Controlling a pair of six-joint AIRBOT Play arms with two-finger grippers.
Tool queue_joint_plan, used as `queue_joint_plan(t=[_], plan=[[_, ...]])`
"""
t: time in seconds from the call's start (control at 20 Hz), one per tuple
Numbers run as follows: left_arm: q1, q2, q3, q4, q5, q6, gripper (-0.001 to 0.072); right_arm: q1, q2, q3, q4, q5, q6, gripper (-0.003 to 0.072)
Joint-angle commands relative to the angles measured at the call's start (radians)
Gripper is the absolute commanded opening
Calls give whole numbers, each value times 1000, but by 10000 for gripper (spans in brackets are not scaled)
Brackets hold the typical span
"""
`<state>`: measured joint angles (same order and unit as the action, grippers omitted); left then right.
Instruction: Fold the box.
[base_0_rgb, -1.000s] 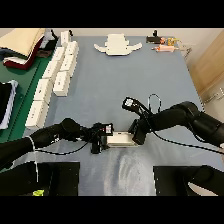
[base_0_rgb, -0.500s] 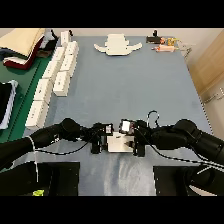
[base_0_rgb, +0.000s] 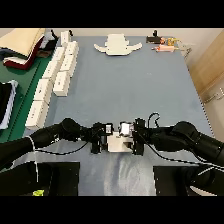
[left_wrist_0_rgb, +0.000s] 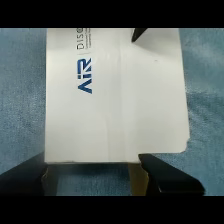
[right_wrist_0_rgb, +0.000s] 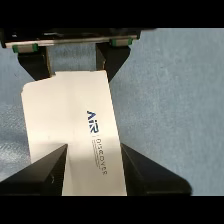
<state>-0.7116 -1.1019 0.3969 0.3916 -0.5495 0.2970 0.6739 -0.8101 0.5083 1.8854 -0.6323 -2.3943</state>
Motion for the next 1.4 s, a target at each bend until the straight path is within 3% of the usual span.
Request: queue_joint_plan(t=[0.0,0.35,0.6,1.35], plan=[[1,0,1,0,-1,2,470,19,2,-1,-27,-15,-49,522],[1,0,1,0,-1,2,469,151,-21,-1,-244,-19,51,521],[1,0,1,0,-1,2,469,168,-34,0,-505,7,237,509],[1,0,1,0,-1,2,469,168,1,29,-449,9,241,509]])
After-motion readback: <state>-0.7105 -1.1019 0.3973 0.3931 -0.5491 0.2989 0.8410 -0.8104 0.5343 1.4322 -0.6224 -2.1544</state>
